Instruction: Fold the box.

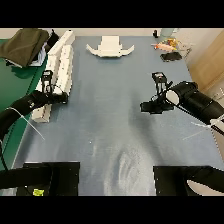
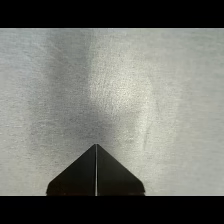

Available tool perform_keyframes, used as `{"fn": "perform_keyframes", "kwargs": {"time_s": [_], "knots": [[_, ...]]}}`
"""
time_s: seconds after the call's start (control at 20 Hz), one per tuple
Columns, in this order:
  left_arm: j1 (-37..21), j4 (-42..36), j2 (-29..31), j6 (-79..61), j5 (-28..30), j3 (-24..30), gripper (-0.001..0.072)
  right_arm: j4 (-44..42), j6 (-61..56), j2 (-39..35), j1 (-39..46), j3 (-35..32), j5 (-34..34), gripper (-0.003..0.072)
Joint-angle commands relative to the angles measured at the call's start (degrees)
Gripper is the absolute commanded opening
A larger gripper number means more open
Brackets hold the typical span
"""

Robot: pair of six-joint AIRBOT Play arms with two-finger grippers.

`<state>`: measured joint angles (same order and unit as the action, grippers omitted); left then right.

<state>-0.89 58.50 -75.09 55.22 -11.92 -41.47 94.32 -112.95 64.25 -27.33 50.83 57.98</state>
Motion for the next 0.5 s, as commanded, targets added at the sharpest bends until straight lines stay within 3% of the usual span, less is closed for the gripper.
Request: {"fn": "perform_keyframes", "kwargs": {"time_s": [0.0, 0.45], "knots": [[0.2, 0.1, -3.8, -0.3, 0.9, -3.6, 0.0532, 0.0, 0.0, 0.0, 0.0, 0.0, -0.2, 0.0006], [0.1, 0.1, -10.4, -0.8, 2.1, -10.7, 0.0531, 0.5, 0.0, 0.0, 0.0, 0.0, -0.7, 0.0006]]}}
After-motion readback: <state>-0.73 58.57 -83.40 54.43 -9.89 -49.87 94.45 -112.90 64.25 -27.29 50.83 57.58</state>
